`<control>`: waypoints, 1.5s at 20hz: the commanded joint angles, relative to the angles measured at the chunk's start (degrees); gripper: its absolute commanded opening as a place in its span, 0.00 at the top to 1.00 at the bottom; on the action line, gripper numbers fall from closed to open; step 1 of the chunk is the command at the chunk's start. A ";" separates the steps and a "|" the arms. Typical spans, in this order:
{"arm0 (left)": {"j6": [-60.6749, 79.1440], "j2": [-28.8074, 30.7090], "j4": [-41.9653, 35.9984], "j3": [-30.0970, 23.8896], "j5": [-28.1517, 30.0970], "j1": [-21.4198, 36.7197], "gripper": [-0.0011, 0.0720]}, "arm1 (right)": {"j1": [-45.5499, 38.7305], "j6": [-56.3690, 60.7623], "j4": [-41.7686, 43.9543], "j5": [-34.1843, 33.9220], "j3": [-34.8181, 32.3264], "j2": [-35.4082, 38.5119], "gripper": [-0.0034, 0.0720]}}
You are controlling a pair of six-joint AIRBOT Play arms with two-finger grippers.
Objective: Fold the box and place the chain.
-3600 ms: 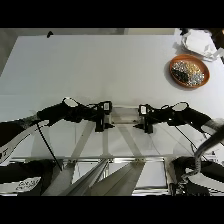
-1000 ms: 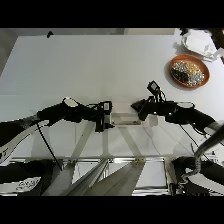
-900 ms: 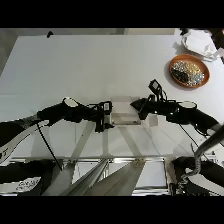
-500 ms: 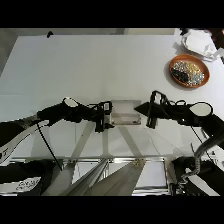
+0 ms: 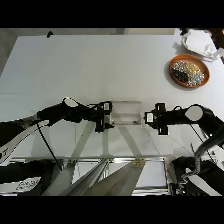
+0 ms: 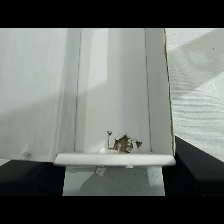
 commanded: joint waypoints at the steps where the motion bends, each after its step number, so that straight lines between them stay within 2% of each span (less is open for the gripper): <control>1: 0.00 -0.02 0.00 -0.02 0.00 0.00 0.54 | 2.91 -1.51 -0.68 -5.16 0.02 -4.55 0.52; 3: 0.00 -0.02 0.00 -0.02 0.00 0.00 0.54 | 4.79 -1.51 1.95 -8.52 0.02 -6.32 0.66; 4: 0.00 -0.02 0.00 -0.02 0.00 0.00 0.54 | 5.35 -1.51 3.15 -10.40 0.02 -6.82 0.67; 7: -0.02 -0.02 0.00 -0.02 0.00 0.00 0.54 | 6.34 -1.51 6.05 -13.60 0.04 -7.06 0.67; 14: 0.00 -0.02 0.00 -0.02 0.00 0.00 0.54 | 9.38 -1.49 6.38 -12.87 0.02 -7.06 0.67; 18: 0.00 -0.02 0.00 -0.02 0.00 0.00 0.54 | 9.33 -0.68 3.45 -12.85 0.02 -7.06 0.67; 23: 0.00 -0.02 0.00 -0.02 0.00 0.00 0.54 | 9.07 6.34 -0.50 -12.11 0.02 -7.02 0.67; 30: 0.00 -0.02 0.00 -0.02 0.00 0.00 0.54 | 9.77 6.51 6.10 -11.80 0.02 -7.02 0.67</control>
